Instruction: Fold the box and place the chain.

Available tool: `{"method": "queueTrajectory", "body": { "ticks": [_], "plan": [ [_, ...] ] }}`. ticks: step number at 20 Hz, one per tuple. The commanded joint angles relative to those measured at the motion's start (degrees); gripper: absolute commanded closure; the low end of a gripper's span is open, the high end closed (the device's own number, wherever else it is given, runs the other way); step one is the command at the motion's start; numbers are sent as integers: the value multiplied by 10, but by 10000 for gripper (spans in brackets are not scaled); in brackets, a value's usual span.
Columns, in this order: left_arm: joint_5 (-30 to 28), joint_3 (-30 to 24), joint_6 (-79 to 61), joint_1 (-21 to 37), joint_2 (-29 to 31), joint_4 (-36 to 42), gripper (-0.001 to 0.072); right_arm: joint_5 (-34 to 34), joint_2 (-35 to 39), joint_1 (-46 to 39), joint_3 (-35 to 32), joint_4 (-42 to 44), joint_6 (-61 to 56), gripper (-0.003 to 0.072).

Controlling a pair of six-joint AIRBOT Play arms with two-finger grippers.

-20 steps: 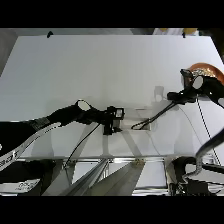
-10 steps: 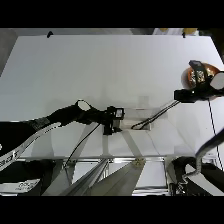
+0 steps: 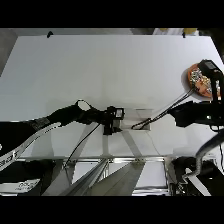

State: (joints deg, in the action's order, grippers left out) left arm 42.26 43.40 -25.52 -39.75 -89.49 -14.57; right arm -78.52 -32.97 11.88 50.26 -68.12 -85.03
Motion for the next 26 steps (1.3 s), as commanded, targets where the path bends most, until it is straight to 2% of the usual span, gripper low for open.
{"method": "queueTrajectory", "body": {
  "ticks": [1,5,9,14,20,21,23,26],
  "plan": [
    [0,1,0,0,0,0,397,15,33,40,1,88,0,666],
    [0,0,0,0,0,0,397,77,32,90,1,115,-3,666],
    [0,1,0,0,0,0,397,134,11,151,1,105,-7,666],
    [0,1,0,0,0,0,397,149,-66,205,-9,21,-37,666],
    [0,1,0,0,0,0,397,182,-154,217,-48,3,-46,663],
    [0,1,0,0,0,0,397,184,-166,217,-48,4,-45,638],
    [0,0,0,0,0,0,397,189,-176,217,-48,3,-40,448],
    [0,1,0,0,0,0,397,153,-175,191,3,0,-16,431]
  ]
}}
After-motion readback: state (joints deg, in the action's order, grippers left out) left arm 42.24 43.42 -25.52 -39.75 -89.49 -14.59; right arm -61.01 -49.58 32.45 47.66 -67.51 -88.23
